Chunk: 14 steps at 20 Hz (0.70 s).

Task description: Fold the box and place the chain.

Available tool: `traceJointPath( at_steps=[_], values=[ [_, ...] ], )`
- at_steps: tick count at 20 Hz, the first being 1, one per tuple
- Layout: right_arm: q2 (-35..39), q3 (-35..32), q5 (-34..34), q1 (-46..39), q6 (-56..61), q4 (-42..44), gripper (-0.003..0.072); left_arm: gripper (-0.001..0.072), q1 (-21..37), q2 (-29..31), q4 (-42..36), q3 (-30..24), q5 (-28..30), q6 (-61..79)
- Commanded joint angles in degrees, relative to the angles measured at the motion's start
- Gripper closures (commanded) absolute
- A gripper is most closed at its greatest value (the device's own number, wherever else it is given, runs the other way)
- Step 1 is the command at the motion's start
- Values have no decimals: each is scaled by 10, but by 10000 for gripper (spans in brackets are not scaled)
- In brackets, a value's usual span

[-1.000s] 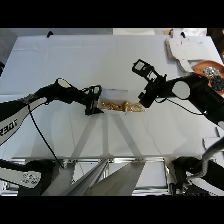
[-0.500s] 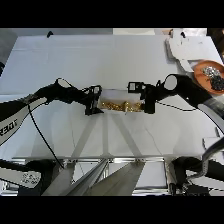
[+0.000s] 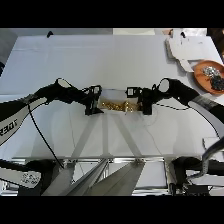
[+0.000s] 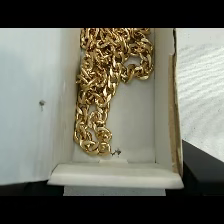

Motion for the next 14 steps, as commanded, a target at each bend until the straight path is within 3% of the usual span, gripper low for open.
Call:
traceJointPath(
  at_steps=[1,6,14],
  values=[
    [-4,-16,13,1,-2,-7,677,394,0,0,0,0,0,0],
    [32,-16,3,1,10,-6,679,394,0,0,0,0,0,0],
    [156,-16,-58,1,153,14,680,394,0,0,0,0,0,0]
  ],
)
